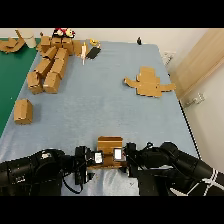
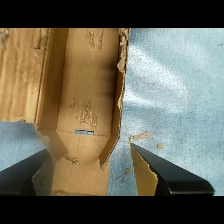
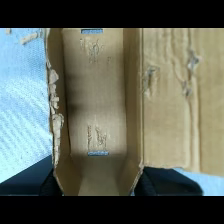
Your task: Fold the box.
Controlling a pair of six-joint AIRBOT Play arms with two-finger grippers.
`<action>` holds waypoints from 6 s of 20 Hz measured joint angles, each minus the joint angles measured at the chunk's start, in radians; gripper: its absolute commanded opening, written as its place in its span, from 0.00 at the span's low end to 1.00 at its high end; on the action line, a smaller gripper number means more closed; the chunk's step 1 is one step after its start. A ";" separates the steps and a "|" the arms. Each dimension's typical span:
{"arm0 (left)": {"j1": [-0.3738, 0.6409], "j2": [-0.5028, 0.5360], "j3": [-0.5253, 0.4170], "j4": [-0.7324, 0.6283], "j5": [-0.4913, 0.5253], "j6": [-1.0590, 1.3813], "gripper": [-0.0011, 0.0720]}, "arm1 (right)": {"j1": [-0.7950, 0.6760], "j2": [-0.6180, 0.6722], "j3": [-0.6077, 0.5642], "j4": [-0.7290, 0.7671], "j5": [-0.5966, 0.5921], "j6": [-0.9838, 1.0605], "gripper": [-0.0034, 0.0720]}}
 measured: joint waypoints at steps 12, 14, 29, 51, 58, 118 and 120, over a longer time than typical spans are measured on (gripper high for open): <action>0.000 0.000 0.000 0.000 -0.016 0.004 0.98 | 0.000 -0.001 0.022 -0.008 -0.019 -0.001 0.65; 0.000 0.000 0.000 0.000 -0.020 0.004 0.98 | 0.000 -0.001 0.024 -0.008 -0.019 -0.001 0.65; 0.000 0.000 0.000 0.000 -0.028 0.007 0.54 | 0.000 -0.001 0.026 -0.005 -0.013 -0.001 0.65; 0.004 0.000 0.000 0.070 0.019 0.005 0.54 | 0.000 0.000 0.026 -0.005 -0.013 -0.001 0.65; 0.004 0.000 0.001 0.074 0.028 0.004 0.32 | 0.000 -0.001 0.026 -0.005 -0.013 0.000 0.65; 0.406 0.425 0.053 0.342 -0.556 -1.183 0.03 | 0.000 0.000 0.027 -0.005 -0.018 -0.001 0.65; 0.443 0.454 0.009 0.293 -0.604 -1.258 0.03 | 0.000 0.000 0.027 -0.005 -0.018 -0.001 0.65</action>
